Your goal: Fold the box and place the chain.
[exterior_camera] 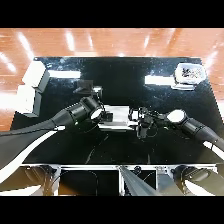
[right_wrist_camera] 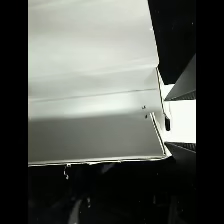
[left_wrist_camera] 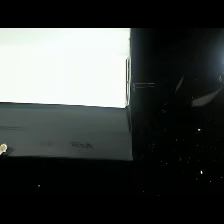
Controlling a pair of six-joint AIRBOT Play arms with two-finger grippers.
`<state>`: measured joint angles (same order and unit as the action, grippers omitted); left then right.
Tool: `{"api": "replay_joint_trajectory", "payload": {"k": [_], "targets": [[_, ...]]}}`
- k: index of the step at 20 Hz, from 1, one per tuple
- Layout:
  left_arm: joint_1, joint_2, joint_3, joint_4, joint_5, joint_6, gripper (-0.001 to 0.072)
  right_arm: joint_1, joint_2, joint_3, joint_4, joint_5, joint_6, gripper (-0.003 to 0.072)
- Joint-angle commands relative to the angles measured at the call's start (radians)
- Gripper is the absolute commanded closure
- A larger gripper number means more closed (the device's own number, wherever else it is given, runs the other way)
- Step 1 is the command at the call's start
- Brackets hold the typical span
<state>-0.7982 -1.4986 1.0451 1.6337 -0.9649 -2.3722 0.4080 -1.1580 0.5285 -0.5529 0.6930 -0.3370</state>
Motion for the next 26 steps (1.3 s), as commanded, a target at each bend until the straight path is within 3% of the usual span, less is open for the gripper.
{"api": "replay_joint_trajectory", "payload": {"k": [1,8,13,14,15,17,19,20,21,22,24,25,26], "targets": [[-0.001,-0.001,0.000,0.000,0.000,0.001,0.0683,0.002,-0.002,0.000,0.031,-0.024,-0.001,0.0379],[-0.001,-0.001,0.000,-0.001,-0.004,0.001,0.0682,0.082,-0.049,0.000,0.088,-0.123,-0.016,0.0379],[-0.001,-0.001,0.000,-0.002,-0.004,0.001,0.0683,0.093,-0.051,0.000,0.089,-0.130,-0.015,0.0378],[-0.001,-0.001,0.000,-0.005,-0.005,0.001,0.0683,0.093,-0.051,0.000,0.089,-0.129,-0.015,0.0353],[-0.001,-0.001,0.000,-0.009,-0.004,0.002,0.0683,0.093,-0.051,0.000,0.089,-0.130,-0.015,0.0265],[-0.001,-0.001,0.000,-0.019,-0.004,0.012,0.0683,0.093,-0.051,0.000,0.089,-0.130,-0.014,0.0231],[-0.001,-0.001,0.000,-0.019,-0.004,0.012,0.0683,0.093,-0.051,0.000,0.089,-0.129,-0.014,0.0262],[-0.001,-0.001,0.000,-0.019,-0.004,0.012,0.0683,0.093,-0.051,0.000,0.089,-0.129,-0.014,0.0357],[-0.001,-0.001,0.000,-0.019,-0.004,0.012,0.0683,0.093,-0.051,0.000,0.089,-0.129,-0.014,0.0378],[-0.001,-0.001,0.000,-0.019,-0.004,0.012,0.0683,0.093,-0.051,0.000,0.089,-0.129,-0.014,0.0356],[-0.001,-0.001,0.000,-0.019,-0.004,0.012,0.0683,0.093,-0.051,0.000,0.089,-0.130,-0.014,0.0161],[-0.001,-0.001,0.000,-0.019,-0.004,0.012,0.0683,0.093,-0.051,0.000,0.089,-0.130,-0.014,0.0203],[-0.001,-0.001,0.000,-0.019,-0.004,0.012,0.0683,0.093,-0.051,0.000,0.088,-0.129,-0.014,0.0377]]}}
